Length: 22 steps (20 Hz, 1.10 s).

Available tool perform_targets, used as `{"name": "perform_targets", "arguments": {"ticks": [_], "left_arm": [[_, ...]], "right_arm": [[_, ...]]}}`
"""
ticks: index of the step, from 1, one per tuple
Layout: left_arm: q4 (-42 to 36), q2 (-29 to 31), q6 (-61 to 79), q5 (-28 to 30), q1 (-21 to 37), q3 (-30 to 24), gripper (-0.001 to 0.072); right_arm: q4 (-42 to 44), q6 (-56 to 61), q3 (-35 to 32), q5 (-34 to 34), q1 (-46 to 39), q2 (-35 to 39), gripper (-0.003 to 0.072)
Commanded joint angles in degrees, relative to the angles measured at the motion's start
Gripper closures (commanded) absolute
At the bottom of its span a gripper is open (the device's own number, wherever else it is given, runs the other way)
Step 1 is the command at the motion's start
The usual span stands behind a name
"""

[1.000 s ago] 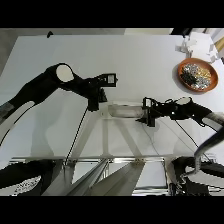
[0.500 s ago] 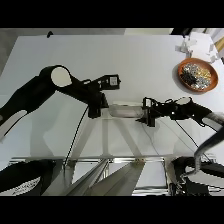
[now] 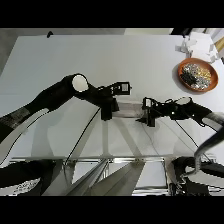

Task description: Fold the box and place the chain.

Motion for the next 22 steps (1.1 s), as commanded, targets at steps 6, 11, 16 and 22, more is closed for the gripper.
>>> {"name": "perform_targets", "arguments": {"ticks": [6,11,16,22], "left_arm": [[-11.76,-2.82,0.48,16.00,2.47,-0.02,0.0708],[-16.33,-8.28,-0.09,16.31,3.17,-0.02,0.0707],[-17.79,-10.60,0.37,13.51,3.19,-0.02,0.0708],[-10.47,-6.10,-0.70,9.55,5.60,-0.02,0.0708]], "right_arm": [[0.00,0.00,-0.02,0.09,0.02,0.02,0.0363],[0.00,0.00,-0.02,0.11,0.02,0.02,0.0363],[0.00,0.00,-0.02,0.11,0.02,0.02,0.0363],[0.02,0.00,-0.02,0.13,0.02,0.02,0.0363]]}}
